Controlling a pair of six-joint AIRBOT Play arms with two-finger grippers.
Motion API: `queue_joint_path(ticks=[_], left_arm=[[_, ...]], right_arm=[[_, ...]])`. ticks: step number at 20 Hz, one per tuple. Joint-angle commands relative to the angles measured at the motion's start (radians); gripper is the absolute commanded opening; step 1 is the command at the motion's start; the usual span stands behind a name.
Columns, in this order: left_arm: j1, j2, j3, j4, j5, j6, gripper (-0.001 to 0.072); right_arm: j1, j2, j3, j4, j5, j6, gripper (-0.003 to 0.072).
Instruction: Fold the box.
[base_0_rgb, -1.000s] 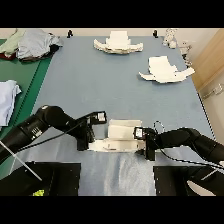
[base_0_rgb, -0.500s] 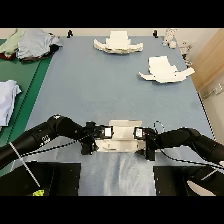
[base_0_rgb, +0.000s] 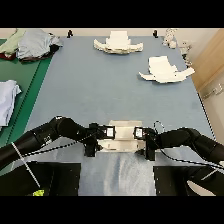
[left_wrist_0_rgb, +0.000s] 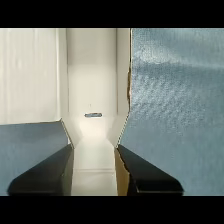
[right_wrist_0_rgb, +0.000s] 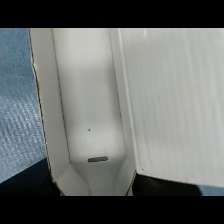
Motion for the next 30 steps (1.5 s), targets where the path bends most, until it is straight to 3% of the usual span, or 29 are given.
queue_joint_path(ticks=[1, 2, 3, 11, 12, 20, 21, 22, 23, 27, 28, 30], left_arm=[[-0.024, -0.028, 0.000, -0.021, 0.024, -0.004, 0.0352], [-0.030, -0.039, 0.000, -0.021, 0.034, -0.006, 0.0292], [-0.032, -0.048, 0.000, -0.021, 0.043, -0.005, 0.0164], [-0.042, -0.053, 0.000, -0.097, 0.150, 0.000, 0.0161], [-0.053, -0.053, 0.000, -0.101, 0.151, 0.000, 0.0042], [-0.145, -0.080, 0.000, -0.130, 0.272, -0.014, 0.0039], [-0.145, -0.082, 0.000, -0.126, 0.271, -0.032, 0.0100], [-0.145, -0.084, 0.000, -0.126, 0.268, -0.053, 0.0338], [-0.145, -0.084, 0.000, -0.126, 0.262, -0.065, 0.0422], [-0.145, -0.084, 0.000, -0.125, 0.244, -0.065, 0.0432], [-0.145, -0.084, 0.000, -0.126, 0.246, -0.065, 0.0589], [-0.145, -0.084, 0.000, -0.126, 0.246, -0.066, 0.0618]], right_arm=[[0.001, 0.000, 0.001, 0.000, 0.000, 0.000, 0.0505], [0.001, 0.000, 0.001, 0.000, 0.000, 0.000, 0.0506], [0.001, 0.000, 0.001, 0.000, 0.000, 0.000, 0.0505], [0.001, 0.000, 0.001, 0.000, 0.000, 0.000, 0.0505], [0.001, 0.000, 0.001, 0.000, 0.000, 0.000, 0.0505], [0.001, 0.000, 0.001, 0.000, 0.000, 0.000, 0.0506], [0.001, 0.000, 0.001, 0.000, 0.000, 0.000, 0.0506], [0.001, 0.000, 0.001, 0.000, 0.000, 0.000, 0.0505], [0.001, 0.000, 0.001, 0.000, 0.000, 0.000, 0.0506], [0.000, 0.000, 0.001, 0.000, 0.000, 0.000, 0.0505], [0.001, 0.000, 0.001, 0.000, 0.000, 0.000, 0.0506], [0.001, 0.000, 0.001, 0.000, 0.000, 0.000, 0.0505]])
